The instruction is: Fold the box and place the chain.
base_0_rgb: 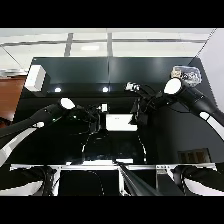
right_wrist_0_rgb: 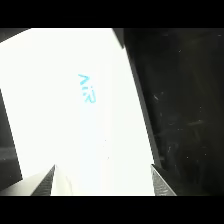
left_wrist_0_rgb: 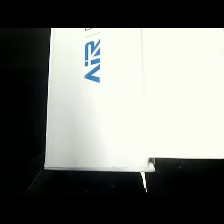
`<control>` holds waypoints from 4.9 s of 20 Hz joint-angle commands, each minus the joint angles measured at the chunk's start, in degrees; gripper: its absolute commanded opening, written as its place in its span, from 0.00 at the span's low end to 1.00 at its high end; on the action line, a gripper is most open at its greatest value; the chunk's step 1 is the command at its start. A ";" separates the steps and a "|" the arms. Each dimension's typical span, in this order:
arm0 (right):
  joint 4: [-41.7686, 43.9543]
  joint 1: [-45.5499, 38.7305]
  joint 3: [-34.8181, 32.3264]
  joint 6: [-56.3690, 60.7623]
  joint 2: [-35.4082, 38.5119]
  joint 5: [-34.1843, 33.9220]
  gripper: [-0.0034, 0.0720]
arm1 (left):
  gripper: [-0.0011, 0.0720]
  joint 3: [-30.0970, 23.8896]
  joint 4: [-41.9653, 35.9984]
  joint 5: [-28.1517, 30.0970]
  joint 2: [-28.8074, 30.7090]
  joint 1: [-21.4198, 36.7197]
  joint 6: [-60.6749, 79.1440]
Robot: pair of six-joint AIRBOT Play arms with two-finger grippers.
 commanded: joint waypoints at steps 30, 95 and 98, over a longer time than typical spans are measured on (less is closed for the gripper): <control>-5.53 2.45 -0.33 -3.17 1.31 -1.27 0.68 | 0.57 0.04 0.04 0.00 -0.04 -0.02 0.00; -4.74 3.54 -0.70 -1.90 0.11 -0.68 0.43 | 0.57 0.04 0.02 0.00 -0.04 -0.02 0.00; -4.68 3.50 -0.92 -1.86 0.20 -0.57 0.43 | 0.57 0.04 0.02 0.00 -0.04 -0.02 0.00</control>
